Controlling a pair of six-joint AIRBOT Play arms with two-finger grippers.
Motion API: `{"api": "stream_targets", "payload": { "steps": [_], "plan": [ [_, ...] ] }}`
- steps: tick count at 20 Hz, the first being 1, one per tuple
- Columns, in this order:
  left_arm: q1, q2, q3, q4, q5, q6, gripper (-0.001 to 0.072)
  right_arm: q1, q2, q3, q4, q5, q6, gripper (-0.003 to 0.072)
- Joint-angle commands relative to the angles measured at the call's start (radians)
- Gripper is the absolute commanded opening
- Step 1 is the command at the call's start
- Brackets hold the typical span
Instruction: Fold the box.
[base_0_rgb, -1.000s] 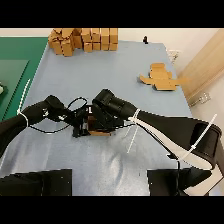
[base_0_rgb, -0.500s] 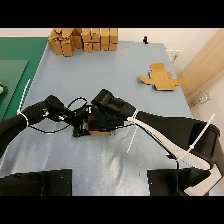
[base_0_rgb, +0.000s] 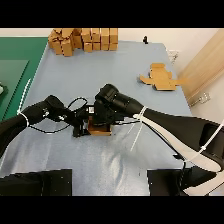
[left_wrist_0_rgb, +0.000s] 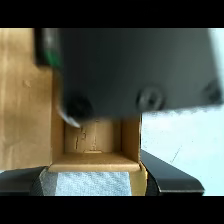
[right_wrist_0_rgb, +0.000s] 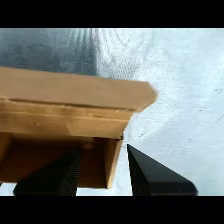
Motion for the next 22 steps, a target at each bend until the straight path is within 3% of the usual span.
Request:
{"api": "stream_targets", "payload": {
  "steps": [1, 5, 7, 8, 9, 10, 11, 13, 17, 20, 22],
  "plan": [
    [0.000, 0.000, 0.000, 0.006, -0.004, -0.001, 0.0016, -0.024, 0.066, -0.030, -0.001, 0.008, -0.039, 0.0475],
    [0.000, 0.000, 0.000, 0.008, -0.004, -0.001, 0.0016, -0.107, 0.241, -0.202, 0.041, 0.109, -0.120, 0.0475],
    [0.000, 0.000, 0.000, 0.008, -0.004, -0.001, 0.0016, -0.190, 0.381, -0.352, 0.146, 0.243, -0.203, 0.0458],
    [0.000, 0.000, 0.000, 0.008, -0.004, -0.001, 0.0016, -0.247, 0.454, -0.431, 0.235, 0.332, -0.241, 0.0387],
    [0.000, 0.000, 0.000, 0.008, -0.004, -0.001, 0.0016, -0.314, 0.526, -0.520, 0.345, 0.441, -0.323, 0.0107],
    [0.000, 0.000, -0.001, 0.008, -0.004, -0.001, 0.0016, -0.376, 0.578, -0.598, 0.438, 0.536, -0.396, 0.0003],
    [0.000, 0.000, 0.000, 0.008, -0.004, -0.001, 0.0016, -0.442, 0.605, -0.667, 0.523, 0.607, -0.489, 0.0003],
    [0.000, 0.000, 0.000, 0.008, -0.004, -0.001, 0.0016, -0.550, 0.573, -0.737, 0.731, 0.636, -0.709, 0.0003],
    [0.000, 0.000, 0.000, 0.008, -0.005, -0.001, 0.0016, -0.626, 0.325, -0.705, 1.228, 0.601, -1.239, 0.0003],
    [0.000, 0.000, 0.000, 0.008, -0.004, -0.001, 0.0016, -0.617, 0.102, -0.548, 1.281, 0.454, -1.356, 0.0003],
    [0.000, 0.000, 0.000, 0.008, -0.005, -0.001, 0.0016, -0.588, 0.020, -0.435, 1.337, 0.363, -1.476, 0.0003]
  ]
}}
